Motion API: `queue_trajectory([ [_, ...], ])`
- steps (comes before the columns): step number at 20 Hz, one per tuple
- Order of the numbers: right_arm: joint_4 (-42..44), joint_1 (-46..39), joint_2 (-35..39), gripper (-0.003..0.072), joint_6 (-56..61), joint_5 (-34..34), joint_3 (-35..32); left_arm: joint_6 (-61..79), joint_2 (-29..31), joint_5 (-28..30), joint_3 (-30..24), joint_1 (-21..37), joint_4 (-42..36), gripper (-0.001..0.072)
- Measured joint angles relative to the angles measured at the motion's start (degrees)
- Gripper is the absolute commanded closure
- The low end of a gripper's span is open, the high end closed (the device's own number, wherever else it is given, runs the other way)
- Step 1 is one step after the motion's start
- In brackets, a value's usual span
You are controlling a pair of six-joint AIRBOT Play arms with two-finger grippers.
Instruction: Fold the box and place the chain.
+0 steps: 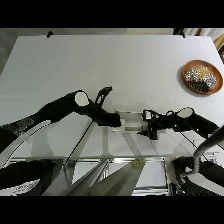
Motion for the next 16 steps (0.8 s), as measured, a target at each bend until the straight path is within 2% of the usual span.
queue_trajectory([
  [8, 0.0, 0.0, 0.0, 0.0343, 0.0, 0.0, 0.0, -14.8, -0.6, -0.6, 4.3, -3.5, 12.9, 0.0221],
  [16, 0.0, 0.0, 0.0, 0.0343, 0.0, 0.0, 0.0, -22.2, -2.0, -2.3, 8.6, -5.4, 16.7, 0.0223],
])
